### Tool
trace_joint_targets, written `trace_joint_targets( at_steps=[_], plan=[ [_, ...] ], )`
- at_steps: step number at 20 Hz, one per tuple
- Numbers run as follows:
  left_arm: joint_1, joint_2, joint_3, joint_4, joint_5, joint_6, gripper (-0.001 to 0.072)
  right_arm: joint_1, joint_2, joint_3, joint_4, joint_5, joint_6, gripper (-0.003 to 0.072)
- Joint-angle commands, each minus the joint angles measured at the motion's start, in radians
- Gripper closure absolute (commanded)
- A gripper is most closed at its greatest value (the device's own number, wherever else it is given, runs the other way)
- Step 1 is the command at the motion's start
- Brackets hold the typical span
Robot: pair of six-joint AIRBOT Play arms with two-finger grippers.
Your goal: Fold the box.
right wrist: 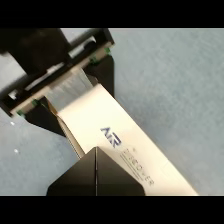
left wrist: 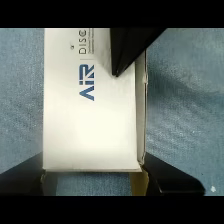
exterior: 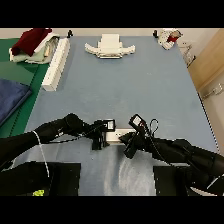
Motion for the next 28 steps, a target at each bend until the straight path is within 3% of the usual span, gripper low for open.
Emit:
trace_joint_targets(
  at_steps=[1,4,6,11,13,17,20,24,28],
  plan=[
    [0.0,0.0,0.0,0.0,0.0,0.0,0.016,-0.009,0.074,0.023,-0.005,0.023,0.0,0.0681],
    [0.0,0.0,0.0,0.0,0.0,0.0,0.0161,-0.067,0.097,0.049,-0.024,-0.018,0.0,0.068],
    [0.0,0.0,0.0,0.0,0.001,0.001,0.0161,-0.149,0.083,0.1,-0.092,-0.14,0.007,0.068],
    [0.0,0.0,0.0,0.0,0.002,0.0,0.016,-0.485,-0.087,0.389,-0.457,-0.645,0.299,0.068],
    [0.0,0.0,0.0,0.0,0.002,0.0,0.016,-0.603,-0.19,0.515,-0.493,-0.793,0.301,0.0681],
    [0.0,0.0,0.0,0.0,0.002,-0.008,0.016,-0.764,-0.35,0.648,-0.438,-0.787,0.093,0.0681],
    [0.0,0.0,0.001,0.0,0.002,-0.01,0.016,-0.837,-0.456,0.7,-0.384,-0.793,0.088,0.068],
    [0.002,0.004,0.012,0.009,0.002,-0.082,0.0161,-0.848,-0.505,0.702,-0.395,-0.788,0.105,0.068],
    [0.011,0.073,0.029,0.106,-0.003,-0.256,0.016,-0.847,-0.505,0.702,-0.395,-0.788,0.105,0.0681]
  ],
)
